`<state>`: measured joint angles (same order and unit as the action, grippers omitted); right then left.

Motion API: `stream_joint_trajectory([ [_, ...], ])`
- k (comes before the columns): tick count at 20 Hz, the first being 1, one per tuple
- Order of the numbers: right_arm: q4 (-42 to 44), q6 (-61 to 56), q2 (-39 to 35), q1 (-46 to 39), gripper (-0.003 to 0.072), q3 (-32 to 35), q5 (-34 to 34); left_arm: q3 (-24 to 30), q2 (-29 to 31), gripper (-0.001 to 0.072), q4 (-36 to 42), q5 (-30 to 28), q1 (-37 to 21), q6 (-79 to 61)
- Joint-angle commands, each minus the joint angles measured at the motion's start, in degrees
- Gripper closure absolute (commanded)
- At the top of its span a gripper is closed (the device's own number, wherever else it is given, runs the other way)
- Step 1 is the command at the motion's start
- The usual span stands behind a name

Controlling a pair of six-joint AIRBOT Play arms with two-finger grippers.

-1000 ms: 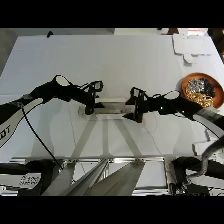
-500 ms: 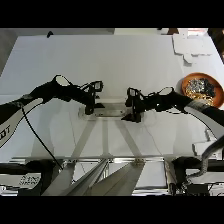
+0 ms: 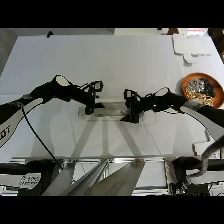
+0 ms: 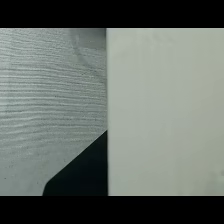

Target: Fold the box and place the chain.

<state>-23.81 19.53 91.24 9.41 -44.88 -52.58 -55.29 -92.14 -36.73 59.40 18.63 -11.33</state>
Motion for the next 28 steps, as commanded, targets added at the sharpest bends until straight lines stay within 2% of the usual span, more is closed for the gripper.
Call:
stream_joint_trajectory([
  [1, -0.2, -0.2, 0.1, 0.9, 0.0026, 0.0, 1.0, 0.0, 0.0, 0.0697, 0.0, 0.0, 0.0, 0.0],
  [15, -0.3, -1.3, 0.1, 0.9, 0.0029, 0.0, 1.0, 0.0, 0.0, 0.0697, 0.0, 0.0, 0.0, 0.0],
  [16, -0.3, -1.3, 0.1, 0.9, 0.0051, 0.0, 1.1, 0.0, 0.0, 0.0697, 0.0, 0.0, 0.0, 0.0],
  [18, -0.4, -1.3, 0.1, 0.9, 0.0206, 0.0, 1.0, 0.0, 0.0, 0.0697, 0.0, 0.0, 0.0, 0.0],
  [19, -0.4, -1.3, 0.1, 0.9, 0.0226, 0.0, 1.0, 0.0, 0.0, 0.0697, 0.0, 0.0, 0.0, 0.0],
  [28, -0.4, -1.3, 0.1, 0.9, 0.0226, 0.0, 1.0, 0.0, 0.0, 0.0697, 0.0, 0.0, 0.0, 0.0],
])
